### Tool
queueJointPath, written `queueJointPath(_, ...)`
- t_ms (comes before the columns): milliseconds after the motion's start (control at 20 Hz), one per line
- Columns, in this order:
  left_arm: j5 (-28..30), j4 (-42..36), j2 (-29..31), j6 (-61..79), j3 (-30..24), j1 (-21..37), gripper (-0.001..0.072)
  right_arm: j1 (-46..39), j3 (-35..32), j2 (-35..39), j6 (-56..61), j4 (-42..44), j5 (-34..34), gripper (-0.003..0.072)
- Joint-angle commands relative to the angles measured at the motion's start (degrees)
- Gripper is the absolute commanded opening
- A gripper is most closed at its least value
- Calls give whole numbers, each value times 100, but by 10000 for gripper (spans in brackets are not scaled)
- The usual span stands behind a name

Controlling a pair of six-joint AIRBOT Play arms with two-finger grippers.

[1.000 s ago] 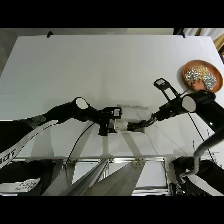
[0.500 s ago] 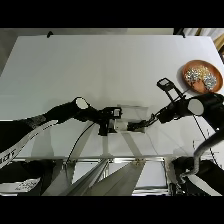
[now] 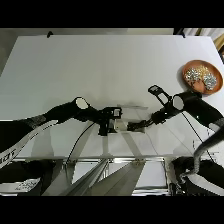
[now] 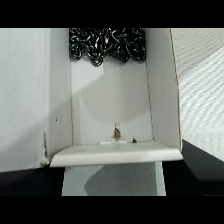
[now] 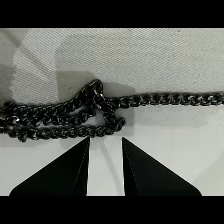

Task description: Fold the box and place the chain.

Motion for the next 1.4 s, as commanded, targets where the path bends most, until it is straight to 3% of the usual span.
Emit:
queueJointPath(0,2,2,4,2,7,2,397,2,0,-114,-103,7,-197,224)
queueJointPath(200,2,2,4,2,7,2,397,0,0,-114,-101,4,-393,219)
queueJointPath(300,2,0,4,2,7,2,397,0,0,-114,-101,4,-385,106)
queueJointPath(1250,2,2,4,2,7,2,397,0,-175,-116,-101,4,-321,100)
queueJointPath(1300,2,0,4,2,7,2,397,0,-208,-116,-101,4,-326,95)
queueJointPath(1350,0,2,4,2,7,2,397,2,-238,-116,-103,4,-326,22)
